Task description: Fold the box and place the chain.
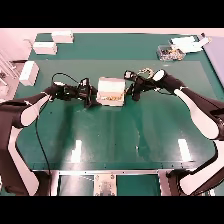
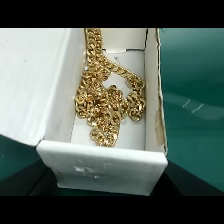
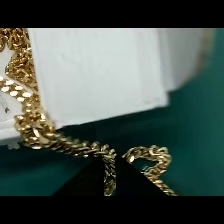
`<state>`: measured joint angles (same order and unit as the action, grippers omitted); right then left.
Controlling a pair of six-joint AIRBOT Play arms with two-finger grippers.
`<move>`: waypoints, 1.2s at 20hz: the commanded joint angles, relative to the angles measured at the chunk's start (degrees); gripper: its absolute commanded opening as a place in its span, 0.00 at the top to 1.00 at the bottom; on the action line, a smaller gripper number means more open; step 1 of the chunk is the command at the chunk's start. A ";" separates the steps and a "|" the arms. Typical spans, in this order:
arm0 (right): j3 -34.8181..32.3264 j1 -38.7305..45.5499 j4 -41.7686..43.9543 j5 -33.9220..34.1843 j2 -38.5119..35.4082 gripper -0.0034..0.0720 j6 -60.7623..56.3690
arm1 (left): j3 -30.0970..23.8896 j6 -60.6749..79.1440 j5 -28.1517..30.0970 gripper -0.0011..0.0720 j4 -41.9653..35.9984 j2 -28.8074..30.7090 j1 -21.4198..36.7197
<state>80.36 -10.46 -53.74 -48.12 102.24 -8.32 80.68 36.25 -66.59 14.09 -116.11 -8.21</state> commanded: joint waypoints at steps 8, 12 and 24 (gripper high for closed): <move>-3.02 -3.61 0.83 0.37 -13.31 0.95 -10.95 | 0.02 0.00 0.07 0.32 0.02 0.04 0.04; -5.62 -6.03 -7.82 0.59 -19.15 0.95 -18.32 | 0.02 0.00 0.07 0.32 0.02 0.04 0.04; -7.41 -13.35 -23.30 1.25 -31.93 0.95 -35.82 | 0.02 0.00 0.07 0.32 0.02 0.04 0.04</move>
